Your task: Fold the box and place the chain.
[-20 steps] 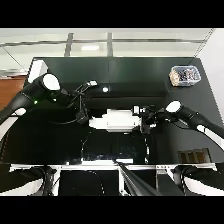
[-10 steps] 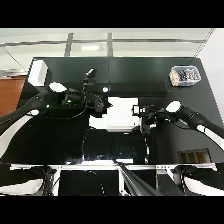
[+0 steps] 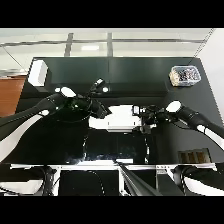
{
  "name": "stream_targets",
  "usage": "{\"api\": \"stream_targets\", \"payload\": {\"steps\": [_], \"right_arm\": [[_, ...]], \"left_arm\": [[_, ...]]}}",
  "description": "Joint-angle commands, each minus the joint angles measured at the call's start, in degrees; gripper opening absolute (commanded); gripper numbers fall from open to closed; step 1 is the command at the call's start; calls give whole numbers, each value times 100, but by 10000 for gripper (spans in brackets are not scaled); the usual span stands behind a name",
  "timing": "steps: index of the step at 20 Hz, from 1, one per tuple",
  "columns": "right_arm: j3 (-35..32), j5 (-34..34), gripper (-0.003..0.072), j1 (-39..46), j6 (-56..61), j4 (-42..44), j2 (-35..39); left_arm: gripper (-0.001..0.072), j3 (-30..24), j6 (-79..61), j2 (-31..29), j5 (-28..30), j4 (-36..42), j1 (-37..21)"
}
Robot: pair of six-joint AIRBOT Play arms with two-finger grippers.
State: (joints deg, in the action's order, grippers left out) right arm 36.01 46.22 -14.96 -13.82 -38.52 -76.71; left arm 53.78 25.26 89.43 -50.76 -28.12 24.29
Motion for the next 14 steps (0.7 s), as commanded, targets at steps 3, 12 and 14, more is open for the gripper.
{"api": "stream_targets", "payload": {"steps": [3, 12, 14], "right_arm": [[-2, -13, 83, -4, 7, 15, 0], [-2, -15, 84, -4, 7, 13, -2], [-2, -15, 84, -4, 7, 15, -2]], "left_arm": [[25, 291, 11, -94, 22, -205, -188], [26, -1117, -1864, -1635, -1838, 1453, -2205], [79, -1499, -2804, -1624, -2000, 1119, -2103]]}}
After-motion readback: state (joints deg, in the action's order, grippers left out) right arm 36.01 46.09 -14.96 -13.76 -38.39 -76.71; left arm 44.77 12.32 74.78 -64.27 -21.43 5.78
